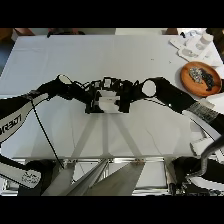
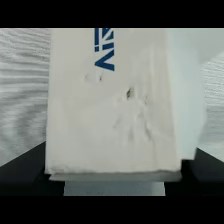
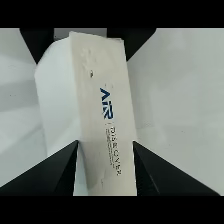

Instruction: Fold the box and place the chain.

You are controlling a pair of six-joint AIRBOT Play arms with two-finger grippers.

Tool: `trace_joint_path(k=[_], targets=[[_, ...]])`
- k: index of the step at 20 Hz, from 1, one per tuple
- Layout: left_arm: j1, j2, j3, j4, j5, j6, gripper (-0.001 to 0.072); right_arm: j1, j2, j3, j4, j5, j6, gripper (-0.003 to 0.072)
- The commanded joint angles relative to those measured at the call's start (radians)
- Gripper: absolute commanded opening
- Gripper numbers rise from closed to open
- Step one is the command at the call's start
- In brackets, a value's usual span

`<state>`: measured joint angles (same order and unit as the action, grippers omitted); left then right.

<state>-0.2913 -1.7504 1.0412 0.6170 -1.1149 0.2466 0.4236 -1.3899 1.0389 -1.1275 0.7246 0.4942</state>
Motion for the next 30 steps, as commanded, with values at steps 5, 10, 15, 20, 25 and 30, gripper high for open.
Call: trace_joint_path(k=[5, 10, 15, 20, 25, 30], targets=[[0.001, 0.0, 0.001, 0.001, 0.0, 0.003, 0.0336, 0.02, 0.031, -0.011, -0.02, -0.031, -0.006, 0.0391], [0.001, 0.0, 0.001, 0.001, 0.0, 0.003, 0.0336, 0.055, 0.034, -0.068, -0.02, -0.092, -0.088, 0.0461], [0.001, 0.0, 0.001, 0.001, 0.0, 0.003, 0.0336, 0.061, 0.046, -0.084, -0.019, -0.119, -0.087, 0.0461], [0.001, 0.0, 0.001, 0.001, 0.0, 0.003, 0.0336, 0.076, 0.054, -0.084, -0.016, -0.119, -0.084, 0.0461], [0.001, 0.0, 0.001, 0.001, 0.0, 0.003, 0.0336, 0.076, 0.05, -0.084, -0.021, -0.135, -0.079, 0.046], [0.001, 0.0, 0.001, 0.001, 0.0, 0.003, 0.0336, 0.069, 0.052, -0.083, -0.074, -0.194, 0.003, 0.0458]])
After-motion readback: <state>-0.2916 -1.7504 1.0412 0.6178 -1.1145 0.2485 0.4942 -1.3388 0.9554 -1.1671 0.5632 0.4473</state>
